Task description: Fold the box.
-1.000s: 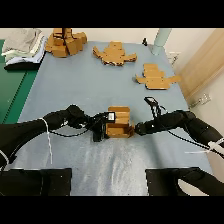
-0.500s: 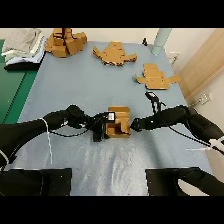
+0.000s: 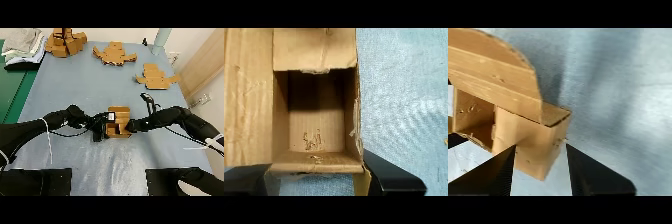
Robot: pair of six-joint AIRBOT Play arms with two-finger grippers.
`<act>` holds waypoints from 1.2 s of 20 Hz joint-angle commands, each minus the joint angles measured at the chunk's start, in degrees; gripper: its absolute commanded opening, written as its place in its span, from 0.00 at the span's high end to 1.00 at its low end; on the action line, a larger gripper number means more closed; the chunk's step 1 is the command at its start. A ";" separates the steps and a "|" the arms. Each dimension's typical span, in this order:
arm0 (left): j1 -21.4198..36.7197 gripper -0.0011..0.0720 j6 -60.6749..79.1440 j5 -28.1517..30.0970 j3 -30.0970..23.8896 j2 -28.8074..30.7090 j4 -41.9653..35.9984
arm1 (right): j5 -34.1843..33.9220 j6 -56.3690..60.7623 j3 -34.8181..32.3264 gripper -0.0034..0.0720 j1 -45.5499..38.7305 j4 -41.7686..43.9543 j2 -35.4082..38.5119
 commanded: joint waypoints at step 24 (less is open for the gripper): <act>0.02 0.26 0.00 0.04 0.00 0.00 0.02 | -10.47 47.32 14.91 0.95 18.97 -35.91 -18.80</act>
